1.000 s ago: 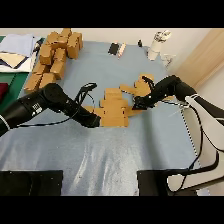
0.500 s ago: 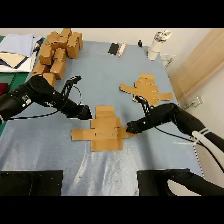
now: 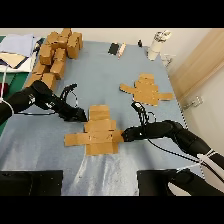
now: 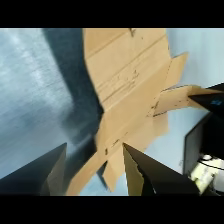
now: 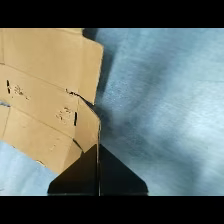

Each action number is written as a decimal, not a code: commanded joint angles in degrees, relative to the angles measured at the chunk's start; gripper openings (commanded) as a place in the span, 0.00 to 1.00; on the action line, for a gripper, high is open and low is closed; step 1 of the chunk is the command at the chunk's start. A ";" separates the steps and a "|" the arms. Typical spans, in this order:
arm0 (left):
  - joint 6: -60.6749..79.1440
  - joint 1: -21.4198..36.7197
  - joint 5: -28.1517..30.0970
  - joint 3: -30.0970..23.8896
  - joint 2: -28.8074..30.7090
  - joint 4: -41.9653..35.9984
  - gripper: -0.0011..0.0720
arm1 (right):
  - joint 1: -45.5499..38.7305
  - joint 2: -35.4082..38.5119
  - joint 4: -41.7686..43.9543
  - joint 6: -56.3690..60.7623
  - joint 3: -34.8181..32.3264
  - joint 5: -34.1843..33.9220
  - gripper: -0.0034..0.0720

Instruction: Fold the box.

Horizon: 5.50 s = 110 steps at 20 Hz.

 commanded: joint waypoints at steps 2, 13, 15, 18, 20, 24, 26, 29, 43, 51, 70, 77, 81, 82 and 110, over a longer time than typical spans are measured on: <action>8.61 0.46 2.45 -0.11 -5.55 -9.44 0.74 | 3.96 0.90 0.00 0.90 -0.44 1.42 0.04; 24.22 0.79 -5.27 0.11 -11.58 -22.84 0.49 | 4.63 0.87 -1.40 3.26 -0.44 1.51 0.04; 24.48 1.29 -6.43 0.11 -11.58 -22.45 0.47 | 4.63 0.87 -1.60 3.39 -0.44 1.38 0.04; 26.08 1.95 -7.74 0.11 -11.58 -22.10 0.07 | 4.63 0.87 -1.60 3.39 -0.44 1.38 0.04; 27.28 1.95 -8.04 0.11 -11.58 -22.10 0.07 | 4.63 0.87 -1.60 3.39 -0.44 1.40 0.05; 33.48 1.88 -10.19 0.11 -11.56 -22.25 0.03 | 4.57 0.90 -3.26 3.41 0.00 2.71 0.68; 37.57 1.38 -10.14 0.11 -11.23 -23.91 0.03 | 3.08 0.90 -7.96 7.41 2.25 2.80 0.77; 44.92 -2.71 -3.21 0.11 -8.52 -26.69 0.03 | -1.14 0.96 -17.42 16.50 7.65 1.97 0.76; 83.19 -12.39 11.61 -13.42 3.37 -40.54 0.03 | -5.31 0.90 -18.86 23.76 15.52 -2.93 0.05; 86.97 -12.61 11.52 -16.20 2.95 -40.30 0.03 | -5.31 0.11 -18.88 23.74 15.52 -1.46 0.05; 83.84 -13.73 12.24 -15.08 2.38 -38.45 0.03 | -5.31 0.11 -18.91 23.71 15.52 -1.44 0.05; 83.27 -13.73 12.61 -15.02 0.24 -38.16 0.03 | -5.31 0.13 -18.88 23.71 15.52 -1.49 0.05; 82.82 -13.73 12.55 -15.02 0.24 -37.18 0.03 | -5.31 0.15 -18.88 23.71 15.52 -3.19 0.05; 82.82 -13.73 12.57 -15.02 0.24 -37.20 0.03 | -5.29 0.31 -18.91 23.69 15.54 -5.14 0.05; 82.82 -13.73 12.57 -15.02 0.24 -37.38 0.03 | 51.34 -2.95 -70.93 33.11 -0.02 -4.63 0.72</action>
